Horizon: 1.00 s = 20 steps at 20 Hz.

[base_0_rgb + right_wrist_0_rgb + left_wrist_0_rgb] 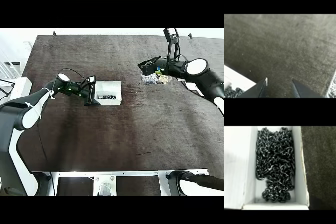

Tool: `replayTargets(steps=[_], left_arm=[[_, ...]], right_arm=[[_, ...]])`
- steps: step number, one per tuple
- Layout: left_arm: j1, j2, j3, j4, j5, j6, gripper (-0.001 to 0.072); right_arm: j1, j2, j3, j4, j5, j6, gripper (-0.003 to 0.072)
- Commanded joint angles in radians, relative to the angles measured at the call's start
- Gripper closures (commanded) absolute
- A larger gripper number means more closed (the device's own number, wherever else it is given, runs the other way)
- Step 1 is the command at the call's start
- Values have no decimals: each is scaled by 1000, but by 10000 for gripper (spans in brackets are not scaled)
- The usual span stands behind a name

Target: Fold the box and place the chain.

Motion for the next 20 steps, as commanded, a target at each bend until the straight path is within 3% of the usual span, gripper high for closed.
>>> replayTargets(steps=[1, 9, 14, 20], left_arm=[[0, 1, 0, 0, 0, 0, 247], [0, 1, 0, 0, 1, 0, 247], [0, 1, 0, 0, 1, 0, 247], [0, 1, 0, 0, 0, 0, 247]], right_arm=[[-58, -137, 108, 126, 134, -189, 327], [-18, -454, 385, 141, 322, -260, 327], [41, -523, 433, 143, 349, -282, 331], [82, -546, 447, 124, 492, -278, 311]])
